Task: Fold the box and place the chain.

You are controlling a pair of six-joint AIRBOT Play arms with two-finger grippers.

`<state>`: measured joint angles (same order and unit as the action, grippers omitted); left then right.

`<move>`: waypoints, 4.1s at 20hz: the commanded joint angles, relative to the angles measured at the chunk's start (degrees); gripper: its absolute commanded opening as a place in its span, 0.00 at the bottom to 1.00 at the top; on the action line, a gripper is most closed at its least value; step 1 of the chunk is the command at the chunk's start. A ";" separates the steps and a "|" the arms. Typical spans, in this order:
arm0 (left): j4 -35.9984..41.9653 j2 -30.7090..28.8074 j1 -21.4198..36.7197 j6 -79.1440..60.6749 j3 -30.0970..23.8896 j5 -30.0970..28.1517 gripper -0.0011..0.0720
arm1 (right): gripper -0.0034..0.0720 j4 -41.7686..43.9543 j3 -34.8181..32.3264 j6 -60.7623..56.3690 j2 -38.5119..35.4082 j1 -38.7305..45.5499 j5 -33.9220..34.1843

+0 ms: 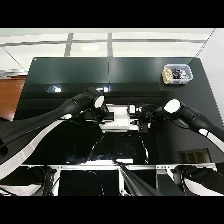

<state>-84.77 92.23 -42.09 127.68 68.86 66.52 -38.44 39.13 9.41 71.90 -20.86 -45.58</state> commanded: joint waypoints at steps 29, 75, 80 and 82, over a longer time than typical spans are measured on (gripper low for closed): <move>0.00 0.02 0.02 0.04 0.00 -0.24 0.05 | 0.07 13.81 -4.22 -66.99 11.47 20.72 -19.23; 0.00 0.02 0.00 0.04 0.00 -0.26 0.06 | 0.43 -45.38 25.62 -134.66 16.06 -18.29 -18.40; 0.00 0.02 0.00 0.04 0.00 -0.26 0.06 | 0.07 -45.18 25.62 -134.53 16.06 -18.43 -18.64; 0.00 0.02 0.00 0.07 0.00 -0.26 0.06 | 0.07 -45.05 25.64 -134.53 16.06 -18.43 -18.67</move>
<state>-84.49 92.23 -42.09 127.92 68.86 66.13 -83.55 64.69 -125.05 87.94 -39.18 -64.14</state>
